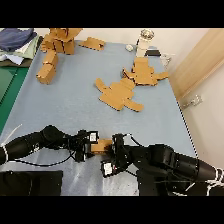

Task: Fold the box.

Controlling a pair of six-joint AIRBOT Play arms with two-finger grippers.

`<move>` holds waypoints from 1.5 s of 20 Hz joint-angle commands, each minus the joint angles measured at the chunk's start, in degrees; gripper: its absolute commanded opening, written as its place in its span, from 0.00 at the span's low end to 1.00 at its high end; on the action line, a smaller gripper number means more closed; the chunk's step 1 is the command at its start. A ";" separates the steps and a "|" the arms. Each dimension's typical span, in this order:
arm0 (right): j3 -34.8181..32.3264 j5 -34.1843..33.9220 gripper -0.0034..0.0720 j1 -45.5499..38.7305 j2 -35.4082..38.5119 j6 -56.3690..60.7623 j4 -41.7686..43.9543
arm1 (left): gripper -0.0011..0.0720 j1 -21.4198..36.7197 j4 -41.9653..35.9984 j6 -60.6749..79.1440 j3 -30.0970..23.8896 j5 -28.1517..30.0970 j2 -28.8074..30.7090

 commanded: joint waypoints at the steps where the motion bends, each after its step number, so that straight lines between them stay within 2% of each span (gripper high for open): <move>1: -0.09 -0.39 0.26 1.57 -0.39 0.04 1.05 | 0.64 -0.04 0.00 -0.04 -0.02 0.00 -0.02; 5: 0.50 -0.92 0.27 1.84 2.25 2.23 0.81 | 0.64 -0.04 0.00 -0.04 -0.02 0.00 -0.02; 6: 1.16 -1.01 0.34 1.81 3.82 6.10 0.20 | 0.64 -0.04 0.00 -0.04 -0.02 0.00 -0.02; 7: 1.99 -1.29 0.53 1.81 5.86 12.72 -0.31 | 0.64 -0.04 0.00 -0.04 -0.02 0.00 -0.02; 8: 2.80 -2.84 0.54 1.81 7.85 20.46 -0.28 | 0.64 -0.04 0.00 -0.04 -0.02 0.00 -0.02; 11: 2.73 -12.02 0.52 1.81 13.70 57.96 -0.76 | 0.64 -0.04 0.00 -0.04 -0.02 0.00 -0.02; 13: -0.92 -14.86 0.05 1.84 15.91 82.68 0.61 | 0.64 -0.04 0.00 -0.04 -0.02 0.00 -0.02; 14: -4.00 -13.33 0.05 1.84 16.79 90.84 3.30 | 0.64 -0.04 0.00 -0.04 -0.02 0.00 -0.02; 15: -7.93 -7.28 0.05 1.86 17.40 95.93 8.00 | 0.64 -0.04 0.00 -0.04 -0.02 0.00 -0.02; 16: -11.80 2.10 0.05 1.92 17.55 98.07 13.40 | 0.64 -0.04 0.00 -0.04 -0.02 0.00 -0.02; 18: -18.23 25.05 0.05 2.84 16.81 99.01 24.33 | 0.64 -0.04 0.00 -0.04 -0.02 0.00 -0.02; 19: -19.30 33.03 0.05 3.13 15.50 100.76 24.44 | 0.64 -0.04 0.00 -0.04 -0.02 0.00 -0.02; 20: -19.26 37.22 0.05 3.10 13.88 102.79 24.26 | 0.64 -0.04 0.00 -0.04 -0.02 0.00 -0.02; 21: -19.26 40.17 0.05 3.10 11.96 104.17 23.76 | 0.64 -0.04 0.00 -0.04 -0.02 -0.04 -0.02; 24: -19.26 43.41 0.05 3.15 6.01 107.49 22.45 | 0.64 -0.04 0.00 -0.04 -0.02 0.02 -0.02; 28: -19.26 43.67 0.05 3.15 2.14 115.91 13.66 | 0.64 -0.04 0.00 -0.04 -0.02 0.00 -0.02; 30: -19.26 43.54 0.05 3.17 1.05 116.56 12.90 | 0.64 -0.04 0.00 -0.04 -0.02 0.02 -0.02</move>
